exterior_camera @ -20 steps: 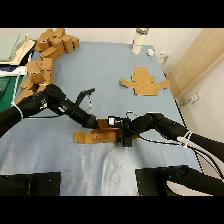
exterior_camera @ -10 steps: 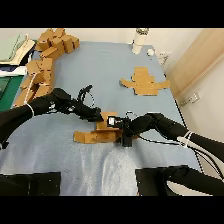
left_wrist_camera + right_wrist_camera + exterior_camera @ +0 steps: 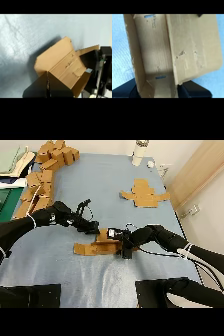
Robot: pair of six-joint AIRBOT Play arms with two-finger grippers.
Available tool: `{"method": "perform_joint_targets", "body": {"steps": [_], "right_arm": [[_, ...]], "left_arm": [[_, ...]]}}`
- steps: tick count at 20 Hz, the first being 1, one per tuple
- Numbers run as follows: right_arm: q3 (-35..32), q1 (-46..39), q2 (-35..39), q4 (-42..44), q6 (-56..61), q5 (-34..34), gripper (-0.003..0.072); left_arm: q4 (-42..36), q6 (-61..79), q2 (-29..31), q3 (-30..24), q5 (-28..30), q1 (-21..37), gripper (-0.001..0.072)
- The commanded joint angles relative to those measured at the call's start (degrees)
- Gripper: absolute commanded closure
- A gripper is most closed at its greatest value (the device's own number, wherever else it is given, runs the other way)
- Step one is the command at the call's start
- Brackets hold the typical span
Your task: Fold the box.
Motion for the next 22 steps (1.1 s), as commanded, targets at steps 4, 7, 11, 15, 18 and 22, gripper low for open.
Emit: {"method": "perform_joint_targets", "body": {"steps": [4,7,11,15,18,22], "right_arm": [[-0.02,0.02,0.0,0.0,-0.02,0.02,0.0171],[-0.02,0.02,0.0,0.0,-0.02,0.02,0.0171],[-0.02,0.02,0.0,0.0,-0.02,0.04,0.0171],[-0.02,0.02,0.0,0.0,0.0,0.04,0.0172],[-0.02,0.02,0.0,0.0,-0.02,0.02,0.0171],[-0.02,0.02,0.0,-0.02,-0.02,0.02,0.0171]], "left_arm": [[-14.25,26.6,4.31,0.02,-14.47,7.26,0.0698],[-5.46,31.91,10.49,0.0,-19.39,12.96,0.0698],[6.32,39.08,20.37,-1.77,-15.43,14.91,0.0699],[7.56,54.34,27.54,-6.56,-6.99,9.53,0.0699],[2.78,71.1,28.85,-14.25,-6.01,8.28,0.0692],[-1.77,78.34,27.93,-25.77,5.68,6.08,0.0004]]}}
